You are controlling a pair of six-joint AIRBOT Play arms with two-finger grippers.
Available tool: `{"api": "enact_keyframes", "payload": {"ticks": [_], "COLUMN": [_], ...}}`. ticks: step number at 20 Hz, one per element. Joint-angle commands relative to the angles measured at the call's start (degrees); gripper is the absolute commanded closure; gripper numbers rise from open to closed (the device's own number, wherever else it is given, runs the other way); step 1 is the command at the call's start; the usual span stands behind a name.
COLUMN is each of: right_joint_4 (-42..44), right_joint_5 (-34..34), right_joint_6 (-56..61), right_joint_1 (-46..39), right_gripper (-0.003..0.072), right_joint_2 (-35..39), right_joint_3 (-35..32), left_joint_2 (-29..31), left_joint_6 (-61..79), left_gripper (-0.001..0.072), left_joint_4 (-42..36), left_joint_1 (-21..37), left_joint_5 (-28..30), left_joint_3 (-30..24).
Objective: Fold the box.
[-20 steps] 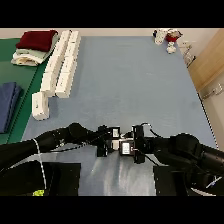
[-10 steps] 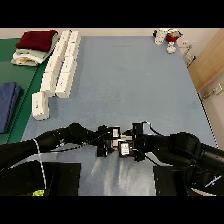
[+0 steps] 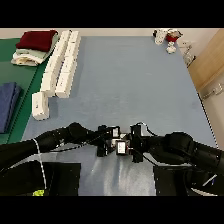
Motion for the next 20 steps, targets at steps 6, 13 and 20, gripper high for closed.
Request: {"api": "enact_keyframes", "payload": {"ticks": [6,13,20], "right_joint_4": [3.3,3.6,8.6], "right_joint_5": [-1.2,-0.9,22.9], "right_joint_6": [0.0,18.2,53.7], "right_joint_1": [0.1,-0.5,-1.1], "right_gripper": [0.0242,0.0242,0.0675], "right_joint_2": [1.7,9.4,14.3], "right_joint_3": [0.0,0.0,-13.0], "left_joint_2": [0.0,0.0,0.0], "left_joint_6": [0.0,0.0,0.0], "left_gripper": [0.0396,0.0397,0.0397], "left_joint_4": [0.0,0.0,0.0], "left_joint_1": [0.0,0.0,0.0], "left_joint_5": [-0.1,-0.1,-0.1], "left_joint_3": [0.0,0.0,0.0]}}
